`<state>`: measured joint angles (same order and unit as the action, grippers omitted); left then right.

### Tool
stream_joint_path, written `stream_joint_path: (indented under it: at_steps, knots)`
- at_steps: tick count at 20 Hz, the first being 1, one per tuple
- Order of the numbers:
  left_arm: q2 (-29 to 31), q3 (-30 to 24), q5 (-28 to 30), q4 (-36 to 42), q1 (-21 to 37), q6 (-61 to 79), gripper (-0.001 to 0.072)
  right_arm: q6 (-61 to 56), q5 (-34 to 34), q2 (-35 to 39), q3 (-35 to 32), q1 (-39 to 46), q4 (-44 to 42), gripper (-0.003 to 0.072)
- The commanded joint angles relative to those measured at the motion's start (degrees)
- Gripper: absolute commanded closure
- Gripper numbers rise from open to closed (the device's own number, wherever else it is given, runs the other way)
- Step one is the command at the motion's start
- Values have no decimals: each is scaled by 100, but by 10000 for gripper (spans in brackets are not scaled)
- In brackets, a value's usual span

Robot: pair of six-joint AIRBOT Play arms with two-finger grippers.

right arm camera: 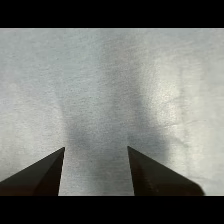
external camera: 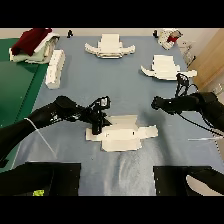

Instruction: Fold the box.

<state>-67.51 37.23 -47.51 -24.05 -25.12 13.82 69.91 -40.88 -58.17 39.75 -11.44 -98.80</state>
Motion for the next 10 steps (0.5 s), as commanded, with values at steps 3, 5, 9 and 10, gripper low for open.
stream_joint_path:
  at_steps: [3, 5, 9, 10]
  knots:
    - [-177, 61, -138, -188, 52, -214, 696, -2, -9, -4, 4, 2, -24, 104]
    - [-177, 59, -155, -188, 46, -293, 696, -2, -11, -2, 4, 2, -26, 104]
    - [-181, 48, -323, -188, 46, -295, 695, -2, -44, -4, 2, 2, -39, 104]
    - [-188, 48, -372, -188, 46, -295, 695, -2, -74, -4, 2, 2, -48, 104]
